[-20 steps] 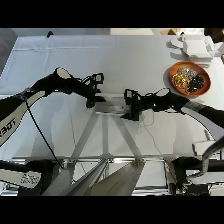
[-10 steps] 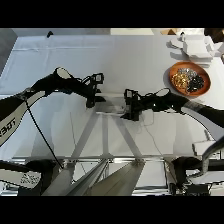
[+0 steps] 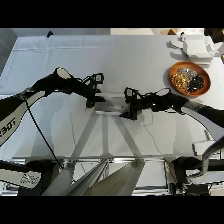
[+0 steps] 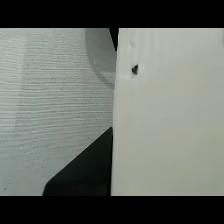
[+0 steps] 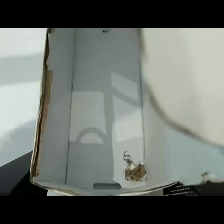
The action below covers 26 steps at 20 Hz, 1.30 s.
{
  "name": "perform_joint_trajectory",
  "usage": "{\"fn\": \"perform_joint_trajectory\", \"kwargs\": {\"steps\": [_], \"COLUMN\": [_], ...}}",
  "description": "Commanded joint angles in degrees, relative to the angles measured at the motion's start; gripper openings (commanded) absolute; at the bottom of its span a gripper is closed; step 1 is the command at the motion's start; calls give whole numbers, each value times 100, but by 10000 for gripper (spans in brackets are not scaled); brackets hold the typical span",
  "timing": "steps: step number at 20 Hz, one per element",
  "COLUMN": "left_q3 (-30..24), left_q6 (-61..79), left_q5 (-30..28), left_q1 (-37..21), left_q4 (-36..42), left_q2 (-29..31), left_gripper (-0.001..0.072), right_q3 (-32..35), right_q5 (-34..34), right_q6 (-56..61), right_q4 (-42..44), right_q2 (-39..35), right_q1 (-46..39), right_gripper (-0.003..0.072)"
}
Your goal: Fold the box and place the chain.
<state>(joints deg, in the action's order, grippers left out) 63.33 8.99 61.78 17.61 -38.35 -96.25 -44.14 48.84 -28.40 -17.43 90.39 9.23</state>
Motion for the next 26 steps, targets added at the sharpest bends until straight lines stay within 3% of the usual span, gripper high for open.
{"fn": "perform_joint_trajectory", "kwargs": {"steps": [1,15,16,19,26], "left_q3": [-2,-2,-2,-2,-2], "left_q6": [0,0,0,0,0], "left_q5": [-4,-4,-4,-4,-4], "left_q1": [0,0,0,0,0], "left_q4": [0,0,0,0,0], "left_q2": [0,0,0,0,0], "left_gripper": [11,11,11,11,11], "right_q3": [-2,-2,-2,-2,-2], "right_q5": [2,2,0,-9,-22], "right_q6": [-17,-15,-17,-17,-17], "right_q4": [-186,-184,-179,-184,-184], "right_q2": [-2,-2,-2,-2,-2], "right_q1": [-2,-2,-2,-2,-2], "right_gripper": [695,694,686,556,516]}}
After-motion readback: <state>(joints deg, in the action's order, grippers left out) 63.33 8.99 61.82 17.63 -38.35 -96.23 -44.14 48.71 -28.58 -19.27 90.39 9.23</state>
